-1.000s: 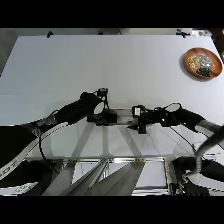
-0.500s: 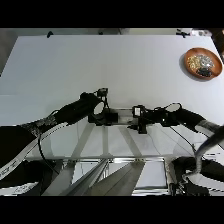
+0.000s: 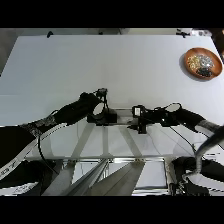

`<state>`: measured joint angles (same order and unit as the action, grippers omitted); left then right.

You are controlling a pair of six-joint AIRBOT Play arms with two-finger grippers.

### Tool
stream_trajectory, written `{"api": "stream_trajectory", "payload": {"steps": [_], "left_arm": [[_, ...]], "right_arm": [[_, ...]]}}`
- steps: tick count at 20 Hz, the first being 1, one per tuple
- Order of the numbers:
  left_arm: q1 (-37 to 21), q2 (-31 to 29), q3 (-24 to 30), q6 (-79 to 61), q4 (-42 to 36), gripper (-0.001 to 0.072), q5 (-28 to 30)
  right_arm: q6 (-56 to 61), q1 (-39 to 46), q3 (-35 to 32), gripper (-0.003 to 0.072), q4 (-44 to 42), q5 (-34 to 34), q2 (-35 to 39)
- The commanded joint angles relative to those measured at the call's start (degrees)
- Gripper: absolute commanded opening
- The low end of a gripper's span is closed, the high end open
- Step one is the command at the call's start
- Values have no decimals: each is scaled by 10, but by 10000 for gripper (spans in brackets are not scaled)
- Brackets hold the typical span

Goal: Fold the box and place the chain.

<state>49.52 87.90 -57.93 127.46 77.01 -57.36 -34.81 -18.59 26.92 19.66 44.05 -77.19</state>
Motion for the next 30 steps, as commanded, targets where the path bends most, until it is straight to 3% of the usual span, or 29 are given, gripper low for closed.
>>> {"api": "stream_trajectory", "payload": {"steps": [1, 15, 18, 21, 23, 30], "left_arm": [[0, -1, -1, -2, 29, 11, -9], [0, 0, -1, -2, 60, 20, -9], [0, -1, -1, -2, 59, 167, -10], [0, 0, -1, -1, 60, 146, -10], [0, -1, -1, -2, 60, 8, -10], [2, -4, -1, -2, 52, 20, -12]], "right_arm": [[0, 0, 0, 403, 0, 0, 0], [0, 0, 0, 403, 0, 0, 0], [0, 0, 0, 403, 0, 0, 0], [0, 0, 0, 403, 0, 0, 0], [0, 0, 0, 403, 0, 0, 0], [0, 0, 0, 403, 0, 0, 0]]}}
